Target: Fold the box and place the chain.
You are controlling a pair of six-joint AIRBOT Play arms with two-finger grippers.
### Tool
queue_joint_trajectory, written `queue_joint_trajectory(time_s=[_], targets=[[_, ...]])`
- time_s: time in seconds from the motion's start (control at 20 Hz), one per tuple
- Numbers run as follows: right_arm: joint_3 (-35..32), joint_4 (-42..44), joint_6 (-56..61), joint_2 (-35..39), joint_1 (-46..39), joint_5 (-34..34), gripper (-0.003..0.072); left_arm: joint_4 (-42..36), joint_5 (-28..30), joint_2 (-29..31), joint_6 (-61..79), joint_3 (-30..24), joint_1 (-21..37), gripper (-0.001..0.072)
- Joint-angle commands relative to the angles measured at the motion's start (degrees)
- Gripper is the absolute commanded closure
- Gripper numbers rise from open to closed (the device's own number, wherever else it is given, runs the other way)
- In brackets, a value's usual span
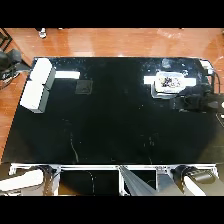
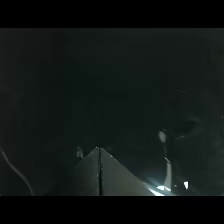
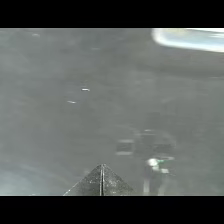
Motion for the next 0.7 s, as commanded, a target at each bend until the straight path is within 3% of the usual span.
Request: queue_joint_trajectory(time_s=[0.0,0.15,0.35,0.5,0.65], targets=[[0.0,-5.7,2.0,4.1,0.0,-0.7,0.0662,3.1,10.6,10.2,-2.3,-6.8,-11.0,0.0686],[-8.3,-7.1,5.3,11.8,0.0,-11.3,0.0663,9.1,24.1,20.1,-2.7,-20.5,-22.8,0.0687],[-16.8,-9.0,6.8,14.3,0.0,-8.9,0.0662,16.3,37.5,30.9,-11.2,-42.7,-33.7,0.0686],[-17.0,-11.2,6.8,14.3,0.0,-11.6,0.0663,16.2,47.2,36.9,-16.8,-54.8,-36.3,0.0686],[-17.0,-11.1,6.8,14.3,0.0,-13.1,0.0663,16.7,48.6,39.1,-17.7,-59.6,-36.1,0.0685]])
